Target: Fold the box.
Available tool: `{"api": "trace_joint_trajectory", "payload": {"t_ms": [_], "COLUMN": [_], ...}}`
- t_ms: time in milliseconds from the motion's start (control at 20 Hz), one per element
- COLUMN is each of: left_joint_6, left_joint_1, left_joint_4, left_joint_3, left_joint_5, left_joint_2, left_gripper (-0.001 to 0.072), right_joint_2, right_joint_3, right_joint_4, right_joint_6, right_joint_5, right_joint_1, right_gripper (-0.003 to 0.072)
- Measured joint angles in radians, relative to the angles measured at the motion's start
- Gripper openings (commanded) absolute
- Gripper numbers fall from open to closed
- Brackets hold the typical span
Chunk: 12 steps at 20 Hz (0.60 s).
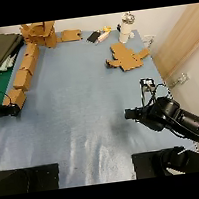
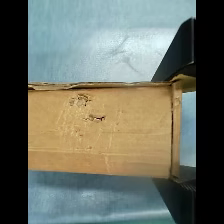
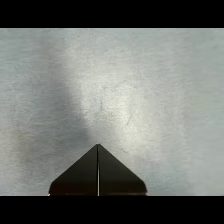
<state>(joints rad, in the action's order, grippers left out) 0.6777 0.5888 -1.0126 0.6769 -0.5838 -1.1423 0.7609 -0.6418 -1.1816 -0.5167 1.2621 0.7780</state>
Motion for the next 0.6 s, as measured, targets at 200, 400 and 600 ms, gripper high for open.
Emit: {"api": "trace_joint_trajectory", "payload": {"t_ms": [200, 400, 600], "left_joint_6": [0.003, 0.003, 0.003], "left_joint_1": [-0.046, -0.102, -0.118], "left_joint_4": [0.001, 0.003, 0.000], "left_joint_3": [0.084, 0.171, 0.209], "left_joint_5": [0.027, 0.050, 0.060], "left_joint_2": [-0.093, -0.194, -0.249], "left_gripper": [0.0544, 0.0543, 0.0544], "right_joint_2": [0.000, 0.000, 0.000], "right_joint_3": [0.000, 0.000, 0.000], "right_joint_4": [0.000, -0.003, -0.016], "right_joint_6": [0.000, 0.002, 0.003], "right_joint_5": [-0.030, -0.062, -0.077], "right_joint_1": [0.000, 0.000, 0.000], "right_gripper": [0.0005, 0.0005, 0.0005]}}
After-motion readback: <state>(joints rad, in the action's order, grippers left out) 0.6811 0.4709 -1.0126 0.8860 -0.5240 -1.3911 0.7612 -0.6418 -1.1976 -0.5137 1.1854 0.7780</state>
